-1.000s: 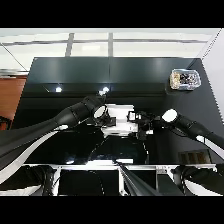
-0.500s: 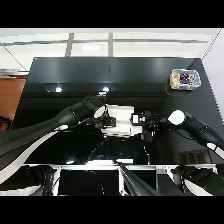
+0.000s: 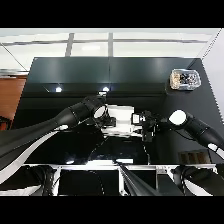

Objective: Fold the box and place the chain.

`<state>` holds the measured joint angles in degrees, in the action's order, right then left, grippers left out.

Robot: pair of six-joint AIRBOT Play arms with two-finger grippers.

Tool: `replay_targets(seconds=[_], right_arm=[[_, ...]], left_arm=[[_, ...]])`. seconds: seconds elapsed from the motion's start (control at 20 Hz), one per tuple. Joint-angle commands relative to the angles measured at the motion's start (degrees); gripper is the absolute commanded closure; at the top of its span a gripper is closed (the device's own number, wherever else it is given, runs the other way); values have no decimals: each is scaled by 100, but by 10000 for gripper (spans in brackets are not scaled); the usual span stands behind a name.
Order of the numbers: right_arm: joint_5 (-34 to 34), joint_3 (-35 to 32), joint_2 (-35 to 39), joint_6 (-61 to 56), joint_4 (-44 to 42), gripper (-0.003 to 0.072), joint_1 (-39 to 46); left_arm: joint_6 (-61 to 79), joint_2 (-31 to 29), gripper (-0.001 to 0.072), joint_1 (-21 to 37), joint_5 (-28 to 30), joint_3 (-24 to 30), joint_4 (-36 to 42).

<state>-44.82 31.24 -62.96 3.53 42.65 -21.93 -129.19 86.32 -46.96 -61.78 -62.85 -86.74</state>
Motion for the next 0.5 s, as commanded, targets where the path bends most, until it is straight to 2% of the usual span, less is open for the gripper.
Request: replay_targets(seconds=[0.0, 0.15, 0.45], right_arm=[[7, -2, -7, -33, -492, 448, -15], [345, -42, -164, -33, -992, 448, -138], [509, -57, -380, -33, -1582, 449, -195]], left_arm=[[-2, 0, 686, -2, -2, -4, 4], [-4, 0, 686, -2, 4, -4, 2], [-2, 0, 686, 0, 0, -4, -2]])
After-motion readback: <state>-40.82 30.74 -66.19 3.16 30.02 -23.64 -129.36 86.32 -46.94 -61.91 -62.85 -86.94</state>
